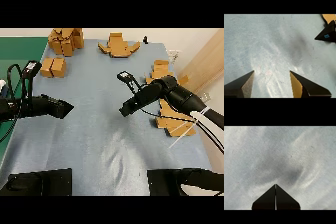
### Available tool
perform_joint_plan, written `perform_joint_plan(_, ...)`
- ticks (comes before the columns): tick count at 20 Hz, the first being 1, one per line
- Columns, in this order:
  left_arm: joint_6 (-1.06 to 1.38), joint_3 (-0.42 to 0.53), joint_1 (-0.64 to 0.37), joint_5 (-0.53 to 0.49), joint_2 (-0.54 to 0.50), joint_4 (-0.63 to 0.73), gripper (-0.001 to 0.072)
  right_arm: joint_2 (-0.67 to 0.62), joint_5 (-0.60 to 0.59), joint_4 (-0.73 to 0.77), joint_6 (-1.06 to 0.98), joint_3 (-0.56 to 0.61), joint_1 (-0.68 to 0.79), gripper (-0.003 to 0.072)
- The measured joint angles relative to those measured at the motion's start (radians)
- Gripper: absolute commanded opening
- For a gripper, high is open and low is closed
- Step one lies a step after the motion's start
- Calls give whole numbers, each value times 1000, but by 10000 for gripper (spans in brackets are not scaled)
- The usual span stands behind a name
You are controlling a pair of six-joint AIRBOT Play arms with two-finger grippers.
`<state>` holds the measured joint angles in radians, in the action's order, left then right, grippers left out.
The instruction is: Fold the box.
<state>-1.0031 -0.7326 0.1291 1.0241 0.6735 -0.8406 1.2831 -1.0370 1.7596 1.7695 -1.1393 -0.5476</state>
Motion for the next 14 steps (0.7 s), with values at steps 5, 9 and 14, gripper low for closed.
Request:
perform_joint_plan(5,0,0,0,0,0,0,689,0,-11,24,0,0,0,8)
perform_joint_plan(9,0,0,0,0,0,0,689,-1,-85,43,-86,-26,20,260)
perform_joint_plan(14,0,0,0,0,0,0,689,-82,-269,37,-176,-135,245,319)
